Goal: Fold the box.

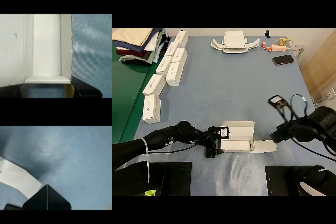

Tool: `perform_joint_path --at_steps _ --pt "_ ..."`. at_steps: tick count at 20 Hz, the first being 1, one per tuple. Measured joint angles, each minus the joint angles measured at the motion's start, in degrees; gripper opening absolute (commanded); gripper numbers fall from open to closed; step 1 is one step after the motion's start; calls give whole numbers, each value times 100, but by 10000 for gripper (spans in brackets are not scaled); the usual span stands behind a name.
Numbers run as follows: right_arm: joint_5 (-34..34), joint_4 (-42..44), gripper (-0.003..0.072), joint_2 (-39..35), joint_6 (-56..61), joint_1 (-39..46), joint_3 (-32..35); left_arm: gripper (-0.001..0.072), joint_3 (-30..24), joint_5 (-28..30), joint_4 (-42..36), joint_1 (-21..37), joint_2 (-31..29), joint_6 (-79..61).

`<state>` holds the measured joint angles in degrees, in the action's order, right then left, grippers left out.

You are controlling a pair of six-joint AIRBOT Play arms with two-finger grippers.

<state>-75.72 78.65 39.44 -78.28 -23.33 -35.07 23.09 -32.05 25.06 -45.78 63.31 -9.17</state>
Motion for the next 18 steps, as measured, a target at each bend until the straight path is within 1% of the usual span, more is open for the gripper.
perform_joint_path --at_steps 1,3,6,9,11,18 --pt "-271 -94 5 15 492 136 2 487 0 0 0 0 0 0" --pt "-501 -42 5 94 1130 431 136 487 0 0 0 0 0 0" --pt "-382 295 5 306 1606 743 525 487 0 0 0 0 0 0" --pt "22 748 4 501 1744 868 879 487 0 0 0 0 0 0" --pt "229 970 4 557 1781 905 1001 487 0 0 0 0 0 0" --pt "498 1746 4 584 1473 940 1069 487 0 0 -2 0 0 0"
